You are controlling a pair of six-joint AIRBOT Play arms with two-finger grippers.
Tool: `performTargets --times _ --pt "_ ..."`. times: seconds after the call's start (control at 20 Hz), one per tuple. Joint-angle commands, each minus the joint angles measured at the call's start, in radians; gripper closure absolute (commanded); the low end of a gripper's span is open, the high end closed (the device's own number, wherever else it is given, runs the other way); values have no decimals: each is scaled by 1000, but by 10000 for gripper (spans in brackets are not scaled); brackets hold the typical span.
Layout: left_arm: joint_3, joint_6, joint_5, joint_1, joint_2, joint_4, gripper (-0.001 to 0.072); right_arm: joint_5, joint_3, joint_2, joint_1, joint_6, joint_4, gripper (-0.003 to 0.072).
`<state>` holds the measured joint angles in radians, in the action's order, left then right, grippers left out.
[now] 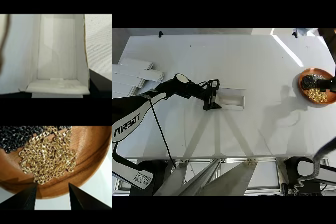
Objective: Fold the box and place the chain.
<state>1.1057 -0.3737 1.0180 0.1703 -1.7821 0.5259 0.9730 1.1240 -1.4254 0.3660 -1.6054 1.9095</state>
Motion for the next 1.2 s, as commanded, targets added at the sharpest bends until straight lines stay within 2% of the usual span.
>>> performTargets --times 0.0,0.05,0.15,0.2,0.25,0.3,0.35,0.4,0.6,0.85,1.15 --pt "0 0 0 0 1 0 363 -95 -1 -138 37 17 26 223" --pt "0 0 0 -1 1 0 363 -113 -1 -169 35 15 24 225" --pt "0 0 0 0 1 0 363 -135 -1 -205 32 12 20 300" --pt "0 0 0 0 1 0 363 -143 -1 -213 32 9 20 372" --pt "0 0 0 -1 1 0 363 -145 -1 -214 32 9 18 477" --pt "0 0 0 -1 1 0 363 -142 -1 -214 32 9 18 526" --pt "0 0 0 0 1 0 363 -127 0 -214 32 9 18 620" --pt "0 0 0 0 1 0 363 -104 0 -211 27 10 21 676" --pt "0 0 0 0 1 0 363 -48 0 -125 -2 17 20 676" --pt "0 0 0 -1 1 0 363 10 0 114 -74 18 -43 676" --pt "0 0 0 0 1 0 363 212 0 323 -259 17 -64 676"
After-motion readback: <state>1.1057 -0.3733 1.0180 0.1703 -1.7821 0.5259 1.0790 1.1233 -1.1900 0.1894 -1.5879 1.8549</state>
